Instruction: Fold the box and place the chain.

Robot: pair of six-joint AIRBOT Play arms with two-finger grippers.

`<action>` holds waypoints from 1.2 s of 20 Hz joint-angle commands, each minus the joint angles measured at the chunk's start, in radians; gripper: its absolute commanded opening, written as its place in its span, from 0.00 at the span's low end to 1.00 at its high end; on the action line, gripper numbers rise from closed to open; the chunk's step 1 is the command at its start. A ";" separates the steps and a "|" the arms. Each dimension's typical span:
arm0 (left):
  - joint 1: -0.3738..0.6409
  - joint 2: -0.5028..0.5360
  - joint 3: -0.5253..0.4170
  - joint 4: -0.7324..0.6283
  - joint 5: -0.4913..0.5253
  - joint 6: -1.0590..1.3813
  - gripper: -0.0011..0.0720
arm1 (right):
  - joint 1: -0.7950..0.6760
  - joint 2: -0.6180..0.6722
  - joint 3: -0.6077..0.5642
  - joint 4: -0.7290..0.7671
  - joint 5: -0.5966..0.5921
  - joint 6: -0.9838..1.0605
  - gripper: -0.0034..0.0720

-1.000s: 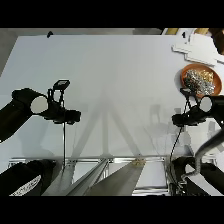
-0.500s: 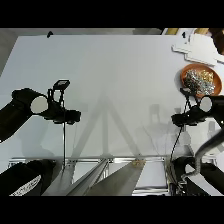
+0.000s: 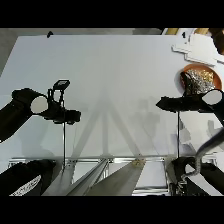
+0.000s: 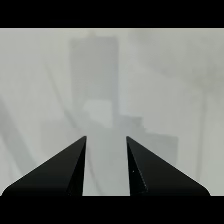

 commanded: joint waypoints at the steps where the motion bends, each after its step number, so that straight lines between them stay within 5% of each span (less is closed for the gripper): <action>1: -0.001 0.000 0.000 0.000 0.000 0.000 0.39 | 0.000 0.002 0.046 0.044 0.054 -0.101 0.39; 5: -0.001 0.000 0.000 0.000 0.000 0.000 0.39 | -0.001 0.002 0.259 -0.583 0.315 0.044 0.39; 8: -0.001 0.000 0.000 0.000 0.000 0.000 0.39 | -0.017 -0.001 0.294 -1.070 0.459 0.147 0.39; 9: -0.001 0.000 0.000 0.000 0.000 0.000 0.39 | -0.056 -0.001 0.289 -1.074 0.457 0.183 0.41; 11: -0.001 0.000 0.000 0.000 0.000 0.000 0.39 | -0.155 -0.002 0.284 -1.055 0.438 0.182 0.67; 13: -0.001 0.000 0.000 0.000 0.000 0.000 0.39 | -0.264 -0.002 0.279 -1.023 0.437 0.184 0.76; 16: -0.001 0.000 0.000 0.000 0.000 0.000 0.39 | -0.377 -0.002 0.219 -0.907 0.413 0.179 0.76; 20: -0.001 0.000 0.000 0.000 0.000 0.000 0.39 | -0.448 -0.003 0.110 -1.049 0.317 0.173 0.76; 24: -0.001 -0.001 0.000 0.000 0.000 0.000 0.39 | -0.530 -0.052 0.107 -1.065 0.286 0.095 0.65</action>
